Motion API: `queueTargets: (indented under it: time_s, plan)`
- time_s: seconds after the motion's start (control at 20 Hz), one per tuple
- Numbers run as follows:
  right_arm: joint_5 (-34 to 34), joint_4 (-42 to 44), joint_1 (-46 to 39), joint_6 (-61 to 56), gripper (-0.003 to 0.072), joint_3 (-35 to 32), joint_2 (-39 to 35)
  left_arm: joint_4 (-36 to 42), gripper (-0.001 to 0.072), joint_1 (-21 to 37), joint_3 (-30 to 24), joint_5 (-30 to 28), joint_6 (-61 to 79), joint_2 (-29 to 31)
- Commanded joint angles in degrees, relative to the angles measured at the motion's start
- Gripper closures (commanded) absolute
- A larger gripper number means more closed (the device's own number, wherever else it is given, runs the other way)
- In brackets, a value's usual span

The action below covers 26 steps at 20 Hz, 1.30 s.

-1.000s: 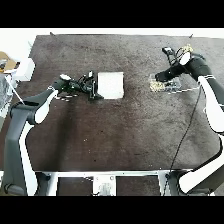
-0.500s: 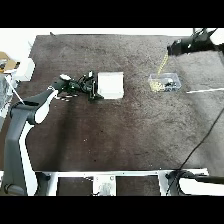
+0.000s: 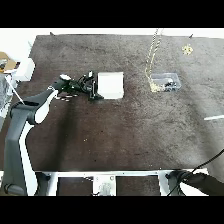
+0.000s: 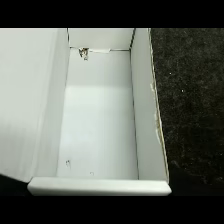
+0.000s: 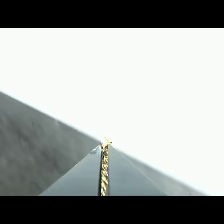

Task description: Fold the box and place the chain.

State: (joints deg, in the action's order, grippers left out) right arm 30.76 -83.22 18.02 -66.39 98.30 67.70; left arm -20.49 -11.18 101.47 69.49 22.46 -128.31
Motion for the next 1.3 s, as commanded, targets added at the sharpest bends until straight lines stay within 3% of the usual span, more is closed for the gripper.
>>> queueTargets:
  time_s: [0.0, 0.2, 0.45, 0.75, 0.95, 1.0, 1.05, 1.1, 1.25]
  plan:
    - [-4.0, -0.5, 5.3, 0.7, 0.0686, 0.0, 0.0, 0.0, 0.0360, 0.0, 0.0, 0.0, 0.0, 0.0]
    - [-3.3, -0.5, 9.0, 0.6, 0.0686, 0.0, 3.8, 0.0, 0.0361, 0.0, 0.0, 0.0, 0.0, 0.0]
    - [7.7, 5.1, 11.8, 0.6, 0.0685, -0.6, 9.5, 0.0, 0.0360, 0.0, 0.0, 0.0, 0.0, 0.0]
    - [7.5, 6.1, 13.1, -1.4, 0.0685, -10.6, 19.8, 0.0, 0.0360, 0.0, 0.0, 0.0, 0.0, 0.0]
    - [7.5, 5.9, 10.7, -4.4, 0.0683, -12.1, 28.0, 0.0, 0.0360, 0.0, 0.0, 0.0, 0.0, 0.0]
    - [7.7, 6.0, 9.8, -4.4, 0.0532, -12.1, 28.6, 0.0, 0.0361, 0.0, 0.0, 0.0, 0.0, 0.0]
    - [8.5, 6.2, 8.9, -4.5, 0.0335, -12.1, 28.6, 0.0, 0.0360, 0.0, 0.0, 0.0, 0.0, 0.0]
    - [9.9, 6.1, 7.7, -5.1, 0.0373, -12.1, 28.2, 0.0, 0.0361, 0.0, 0.0, 0.0, 0.0, 0.0]
    - [20.0, 6.1, 2.3, -9.0, 0.0379, -13.2, 24.7, 0.0, 0.0360, 0.0, 0.0, 0.0, 0.0, 0.0]
